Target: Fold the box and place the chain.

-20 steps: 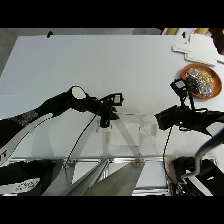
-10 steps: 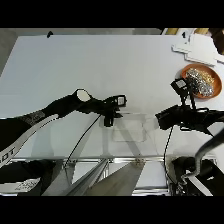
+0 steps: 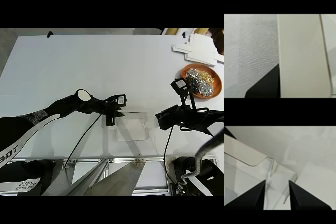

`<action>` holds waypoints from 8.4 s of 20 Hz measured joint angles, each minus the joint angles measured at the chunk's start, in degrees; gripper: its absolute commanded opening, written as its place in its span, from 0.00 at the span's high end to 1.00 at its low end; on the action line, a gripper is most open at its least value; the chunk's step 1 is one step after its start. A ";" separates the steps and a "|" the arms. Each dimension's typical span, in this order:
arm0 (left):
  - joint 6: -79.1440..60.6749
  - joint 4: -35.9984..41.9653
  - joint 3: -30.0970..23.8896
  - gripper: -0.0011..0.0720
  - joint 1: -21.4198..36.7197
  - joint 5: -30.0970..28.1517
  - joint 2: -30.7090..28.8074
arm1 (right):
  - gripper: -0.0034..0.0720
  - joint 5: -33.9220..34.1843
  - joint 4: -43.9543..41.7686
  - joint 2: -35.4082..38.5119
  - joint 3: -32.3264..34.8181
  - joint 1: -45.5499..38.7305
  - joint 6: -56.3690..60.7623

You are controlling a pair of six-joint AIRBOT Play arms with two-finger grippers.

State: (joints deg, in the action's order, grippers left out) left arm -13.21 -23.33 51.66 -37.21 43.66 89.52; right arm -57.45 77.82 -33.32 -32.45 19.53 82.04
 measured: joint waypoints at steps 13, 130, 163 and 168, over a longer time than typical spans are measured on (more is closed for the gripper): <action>12.15 -13.64 -0.66 0.98 0.00 0.42 -3.93 | 0.53 0.02 0.00 0.00 0.00 0.00 -0.02; 11.78 -14.86 -0.72 0.97 0.02 1.70 -3.41 | 0.10 4.37 -50.21 -39.65 7.32 -13.33 -115.73; 11.78 -14.84 -0.72 0.97 0.00 1.62 -3.39 | 0.50 5.86 -50.86 -42.25 7.17 -12.13 -116.85; 11.78 -14.84 -0.72 0.97 0.00 1.62 -3.41 | 0.50 5.66 -50.84 -42.27 7.17 -12.13 -116.85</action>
State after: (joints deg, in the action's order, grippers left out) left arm -1.43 -38.17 50.94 -37.21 45.28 86.11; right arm -51.79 26.98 -75.59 -25.28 7.40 -34.81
